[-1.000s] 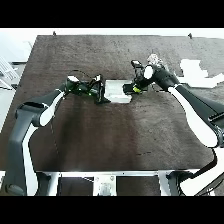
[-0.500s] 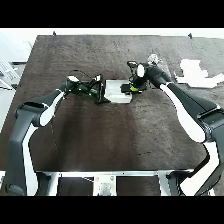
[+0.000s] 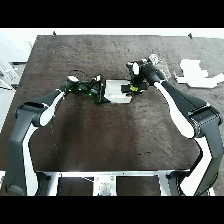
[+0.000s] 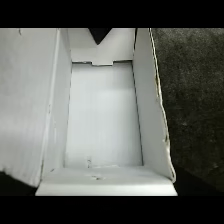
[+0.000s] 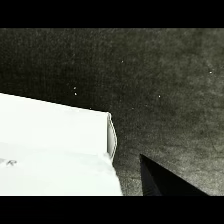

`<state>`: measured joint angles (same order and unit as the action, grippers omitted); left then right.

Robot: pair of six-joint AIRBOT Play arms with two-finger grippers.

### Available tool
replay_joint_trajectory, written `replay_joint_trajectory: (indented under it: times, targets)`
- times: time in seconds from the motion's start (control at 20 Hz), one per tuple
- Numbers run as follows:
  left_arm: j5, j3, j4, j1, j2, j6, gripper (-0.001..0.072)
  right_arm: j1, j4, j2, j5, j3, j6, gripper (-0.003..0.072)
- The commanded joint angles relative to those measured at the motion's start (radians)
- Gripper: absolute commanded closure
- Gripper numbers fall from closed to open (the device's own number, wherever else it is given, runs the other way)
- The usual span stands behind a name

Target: Fold the box and place the chain.

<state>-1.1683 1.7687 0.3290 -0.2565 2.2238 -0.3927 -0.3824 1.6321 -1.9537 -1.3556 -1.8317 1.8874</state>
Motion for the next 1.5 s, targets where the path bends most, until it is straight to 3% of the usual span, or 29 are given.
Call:
replay_joint_trajectory:
  times: [0.0,0.25,0.45,0.5,0.65,0.7,0.85,1.0,1.15,1.2,1.25,1.35,1.45]
  targets:
    - [-0.003,0.0,0.0,0.001,-0.001,0.0,0.0344,-0.007,0.007,-0.006,-0.015,-0.009,0.027,0.0251]
    - [-0.003,0.0,0.0,0.001,-0.001,0.0,0.0344,-0.008,0.006,-0.025,-0.014,-0.033,0.051,0.0322]
    - [-0.003,0.0,0.0,0.001,-0.001,0.0,0.0343,-0.011,0.002,-0.033,-0.021,-0.033,0.111,0.0336]
    - [-0.003,0.0,0.0,0.001,-0.001,0.0,0.0343,-0.011,-0.001,-0.036,-0.012,-0.033,0.131,0.0379]
    - [-0.002,0.0,0.0,0.001,-0.001,0.0,0.0344,-0.014,-0.005,-0.047,-0.01,-0.033,0.157,0.0403]
    - [-0.003,0.0,0.0,0.001,-0.001,0.0,0.0343,-0.014,-0.005,-0.051,-0.01,-0.033,0.157,0.0453]
    - [-0.003,0.0,0.0,0.001,-0.001,0.0,0.0343,-0.014,-0.008,-0.059,-0.01,-0.033,0.182,0.0473]
    - [-0.002,0.0,0.0,0.001,-0.001,0.0,0.0343,-0.014,-0.008,-0.059,-0.01,-0.033,0.182,0.0631]
    - [-0.003,0.0,0.0,0.001,-0.001,0.0,0.0344,-0.015,-0.004,-0.059,-0.009,-0.033,0.181,0.0677]
    - [-0.003,0.0,0.0,0.001,-0.001,0.0,0.0343,-0.015,-0.004,-0.058,-0.006,-0.033,0.181,0.0669]
    - [-0.002,0.0,0.0,0.001,-0.001,0.0,0.0343,-0.015,-0.004,-0.058,-0.006,-0.035,0.181,0.0586]
    - [-0.002,0.0,0.0,0.001,-0.001,0.0,0.0343,-0.011,-0.003,-0.058,-0.007,-0.047,0.18,0.0337]
    - [-0.002,0.0,0.0,0.001,-0.001,0.0,0.0343,-0.009,0.0,-0.044,-0.006,-0.058,0.174,0.0277]
